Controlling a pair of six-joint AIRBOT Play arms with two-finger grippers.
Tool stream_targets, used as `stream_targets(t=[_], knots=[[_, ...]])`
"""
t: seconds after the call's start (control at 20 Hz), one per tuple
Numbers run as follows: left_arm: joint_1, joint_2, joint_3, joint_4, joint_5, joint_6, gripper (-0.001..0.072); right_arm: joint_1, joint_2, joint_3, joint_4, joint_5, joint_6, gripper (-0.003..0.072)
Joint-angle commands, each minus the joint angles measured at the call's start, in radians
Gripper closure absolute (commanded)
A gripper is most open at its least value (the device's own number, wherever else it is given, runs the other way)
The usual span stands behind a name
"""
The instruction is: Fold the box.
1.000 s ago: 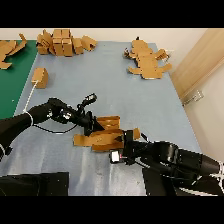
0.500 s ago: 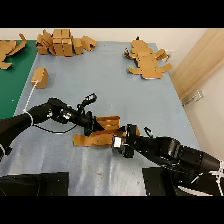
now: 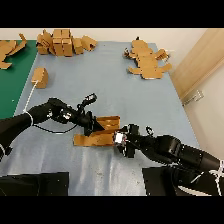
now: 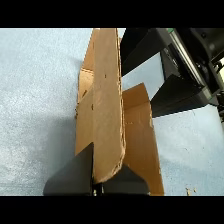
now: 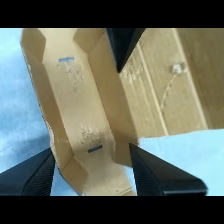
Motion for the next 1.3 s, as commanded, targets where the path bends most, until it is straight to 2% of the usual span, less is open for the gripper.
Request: stream_targets(t=[0.0,0.2,0.7,0.9,1.0,1.1,1.25], knots=[[0.001,0.0,0.0,0.0,0.0,0.0,0.0698,-0.005,0.001,0.0,0.01,-0.023,0.001,-0.0026],[0.001,0.0,0.0,0.0,0.0,0.0,0.0698,-0.05,0.003,0.002,0.023,0.002,0.0,-0.0026],[0.001,0.0,0.0,0.0,0.0,0.0,0.0698,-0.053,0.015,0.002,0.016,0.042,-0.012,-0.0025],[0.001,0.0,0.0,0.0,0.0,0.0,0.0698,-0.116,-0.012,0.002,0.024,0.091,-0.034,-0.0025],[0.001,0.0,0.0,0.0,0.0,0.0,0.0698,-0.138,-0.034,0.003,0.124,0.113,-0.174,-0.0025],[0.001,0.0,0.0,0.0,0.0,0.0,0.0698,-0.17,-0.056,0.009,0.312,0.11,-0.394,-0.0025],[0.001,0.0,0.0,0.0,0.0,0.0,0.0698,-0.234,-0.09,0.049,0.643,0.0,-0.767,-0.0025]])
